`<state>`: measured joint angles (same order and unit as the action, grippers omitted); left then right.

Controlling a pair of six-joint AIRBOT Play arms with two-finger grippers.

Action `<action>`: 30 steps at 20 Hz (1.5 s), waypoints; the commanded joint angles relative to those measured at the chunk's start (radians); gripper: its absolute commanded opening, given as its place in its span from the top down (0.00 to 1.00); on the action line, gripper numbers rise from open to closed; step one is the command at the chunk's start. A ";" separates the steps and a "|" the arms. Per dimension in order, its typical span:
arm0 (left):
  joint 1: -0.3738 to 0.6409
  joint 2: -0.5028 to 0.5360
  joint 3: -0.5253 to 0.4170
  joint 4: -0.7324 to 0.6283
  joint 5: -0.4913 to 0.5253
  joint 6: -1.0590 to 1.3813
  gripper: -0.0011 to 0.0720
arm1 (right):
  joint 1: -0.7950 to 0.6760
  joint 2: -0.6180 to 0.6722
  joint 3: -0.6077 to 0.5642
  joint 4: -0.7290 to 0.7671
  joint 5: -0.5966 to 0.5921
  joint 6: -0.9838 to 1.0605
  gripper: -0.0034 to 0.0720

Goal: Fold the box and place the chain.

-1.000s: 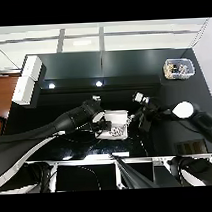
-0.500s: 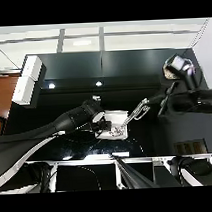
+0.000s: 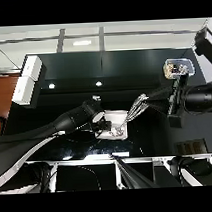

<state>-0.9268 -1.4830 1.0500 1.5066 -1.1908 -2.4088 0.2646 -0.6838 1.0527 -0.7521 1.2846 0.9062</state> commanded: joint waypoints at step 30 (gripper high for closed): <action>0.000 0.000 -0.001 -0.002 0.002 0.000 0.94 | 0.164 -0.270 -0.269 0.013 -0.126 0.045 0.45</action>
<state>-0.9268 -1.4830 1.0496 1.5059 -1.1900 -2.4092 0.4538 -0.9550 0.7837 -0.6762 1.0809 0.9440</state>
